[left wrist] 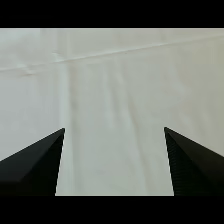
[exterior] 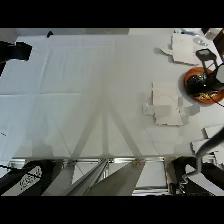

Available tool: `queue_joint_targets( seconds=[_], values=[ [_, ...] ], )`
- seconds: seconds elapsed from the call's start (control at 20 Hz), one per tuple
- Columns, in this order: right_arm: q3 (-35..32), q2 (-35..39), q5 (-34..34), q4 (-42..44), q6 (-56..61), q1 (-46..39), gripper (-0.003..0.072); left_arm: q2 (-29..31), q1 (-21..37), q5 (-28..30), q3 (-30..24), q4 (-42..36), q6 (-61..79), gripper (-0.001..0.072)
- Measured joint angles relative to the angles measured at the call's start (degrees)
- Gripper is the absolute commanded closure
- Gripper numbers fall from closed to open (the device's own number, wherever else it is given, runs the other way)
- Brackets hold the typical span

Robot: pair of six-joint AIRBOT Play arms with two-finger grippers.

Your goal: Fold the box and place the chain.

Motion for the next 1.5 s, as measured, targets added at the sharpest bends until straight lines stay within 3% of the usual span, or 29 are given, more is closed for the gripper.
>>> queue_joint_targets(
  seconds=[0.15,0.45,0.75,1.2,1.25,1.45,1.5],
  values=[
    [0.00,-0.42,0.94,1.18,-0.33,-7.91,0.0306,0.00,0.00,0.00,0.00,-0.02,0.00,0.0013],
    [0.00,-2.51,3.08,13.20,-7.13,-21.22,0.0285,0.00,0.00,0.00,0.00,-0.02,0.00,0.0013],
    [0.00,-8.35,5.92,20.24,-12.57,-23.45,0.0285,0.00,0.00,0.00,0.00,-0.02,0.00,0.0013],
    [0.04,-15.52,3.89,21.27,-14.82,-23.71,0.0291,0.00,0.00,0.00,0.00,-0.02,0.00,0.0013],
    [0.04,-16.24,3.52,21.18,-14.86,-23.71,0.0325,0.00,0.00,0.00,0.00,0.00,0.00,0.0013],
    [0.04,-18.25,1.66,20.85,-15.10,-23.71,0.0676,0.00,0.00,0.00,0.00,-0.02,0.00,0.0013],
    [0.04,-18.53,1.31,20.85,-15.23,-23.71,0.0675,0.00,0.00,0.00,0.00,-0.02,0.00,0.0013]
  ],
)
